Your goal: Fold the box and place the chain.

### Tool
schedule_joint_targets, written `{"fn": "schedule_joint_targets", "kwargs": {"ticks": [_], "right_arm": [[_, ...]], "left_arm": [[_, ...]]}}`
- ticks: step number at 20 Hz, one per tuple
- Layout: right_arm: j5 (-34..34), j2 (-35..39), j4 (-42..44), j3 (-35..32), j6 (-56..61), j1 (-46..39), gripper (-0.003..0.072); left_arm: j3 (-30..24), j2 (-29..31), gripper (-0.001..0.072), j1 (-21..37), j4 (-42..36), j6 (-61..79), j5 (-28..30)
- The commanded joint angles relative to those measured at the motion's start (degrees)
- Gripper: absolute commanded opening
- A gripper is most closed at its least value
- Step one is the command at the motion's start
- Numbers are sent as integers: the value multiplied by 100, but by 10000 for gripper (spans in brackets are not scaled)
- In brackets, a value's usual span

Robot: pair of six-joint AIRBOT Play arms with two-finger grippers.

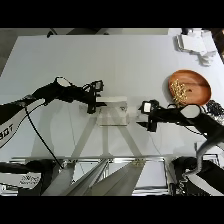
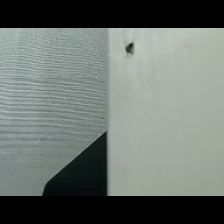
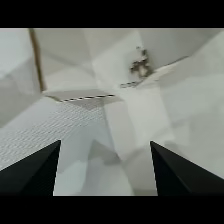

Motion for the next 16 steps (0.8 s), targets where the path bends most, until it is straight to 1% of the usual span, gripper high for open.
{"fn": "schedule_joint_targets", "kwargs": {"ticks": [1, 3, 4, 7, 13, 16], "right_arm": [[-754, -728, 57, 0, -304, 466, 691], [-1340, -1019, 450, 0, -367, 684, 697], [-1394, -1097, 669, 0, -455, 730, 697], [-1093, -1137, 1154, 0, -446, 785, 711], [-1102, -1130, 2472, 2, -365, 785, 711], [-1165, -1130, 2640, 7, -363, 778, 711]], "left_arm": [[-2, -4, 8, -4, 2, 0, 2], [-2, -4, 8, -4, 2, 0, 2], [-2, -4, 8, -4, 2, 0, 2], [-2, -4, 8, -4, 2, 0, 2], [-2, -4, 7, -4, 2, 0, 2], [-2, -4, 8, -4, 2, 0, 2]]}}
